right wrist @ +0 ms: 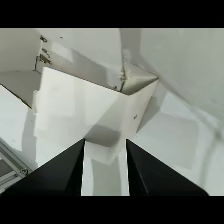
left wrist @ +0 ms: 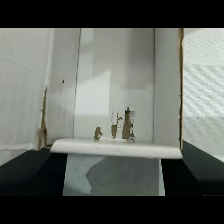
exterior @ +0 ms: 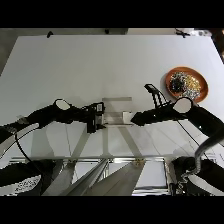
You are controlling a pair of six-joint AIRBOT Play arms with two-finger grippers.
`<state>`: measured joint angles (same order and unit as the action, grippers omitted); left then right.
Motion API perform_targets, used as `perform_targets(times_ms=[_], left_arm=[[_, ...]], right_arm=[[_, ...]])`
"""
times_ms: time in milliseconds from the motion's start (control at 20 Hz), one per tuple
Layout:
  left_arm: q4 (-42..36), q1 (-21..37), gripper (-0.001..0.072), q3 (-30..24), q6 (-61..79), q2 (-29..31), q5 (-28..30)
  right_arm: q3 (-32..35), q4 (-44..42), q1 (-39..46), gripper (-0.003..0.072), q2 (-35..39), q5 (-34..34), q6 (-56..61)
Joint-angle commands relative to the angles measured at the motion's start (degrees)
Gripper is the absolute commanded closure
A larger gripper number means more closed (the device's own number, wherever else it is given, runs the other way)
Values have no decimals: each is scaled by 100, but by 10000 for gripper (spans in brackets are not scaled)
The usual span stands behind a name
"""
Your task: Fold the box and place the chain.
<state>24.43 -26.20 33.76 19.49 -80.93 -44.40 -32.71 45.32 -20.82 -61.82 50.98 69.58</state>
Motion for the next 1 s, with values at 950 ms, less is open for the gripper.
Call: perform_targets(times_ms=[950], left_arm=[[2, 2, 323, -2, 0, 4, 0]], right_arm=[[-518, 1637, -1038, 248, -339, -697, 2068]])
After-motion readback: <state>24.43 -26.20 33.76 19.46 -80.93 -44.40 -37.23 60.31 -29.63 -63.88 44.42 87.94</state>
